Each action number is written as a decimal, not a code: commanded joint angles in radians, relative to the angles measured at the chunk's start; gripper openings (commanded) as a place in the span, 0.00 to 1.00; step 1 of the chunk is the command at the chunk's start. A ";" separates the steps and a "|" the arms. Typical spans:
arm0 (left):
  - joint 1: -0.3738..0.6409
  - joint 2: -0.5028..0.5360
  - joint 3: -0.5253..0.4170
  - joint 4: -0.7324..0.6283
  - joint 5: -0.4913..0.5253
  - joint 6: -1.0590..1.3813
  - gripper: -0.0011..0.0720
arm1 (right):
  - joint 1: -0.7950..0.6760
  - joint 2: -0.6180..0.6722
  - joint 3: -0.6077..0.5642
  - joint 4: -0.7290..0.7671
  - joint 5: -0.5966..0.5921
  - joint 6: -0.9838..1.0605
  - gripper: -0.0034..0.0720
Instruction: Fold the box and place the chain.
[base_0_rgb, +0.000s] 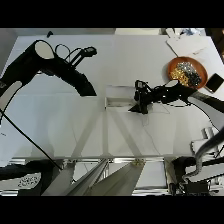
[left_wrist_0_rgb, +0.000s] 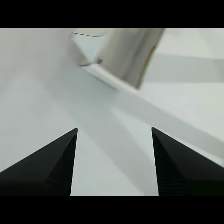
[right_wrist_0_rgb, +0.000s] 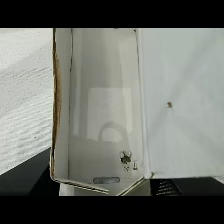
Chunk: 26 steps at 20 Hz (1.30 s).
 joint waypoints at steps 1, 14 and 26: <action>0.072 -0.035 -0.089 -0.064 0.175 0.446 0.73 | 0.000 0.000 0.000 0.000 0.000 0.000 0.59; 0.009 -0.258 -0.160 -0.393 0.168 1.054 0.97 | 0.000 0.000 0.000 0.000 0.000 0.000 0.59; -0.018 -0.261 -0.161 -0.362 0.117 1.023 0.97 | 0.000 0.000 0.000 0.000 0.000 0.000 0.59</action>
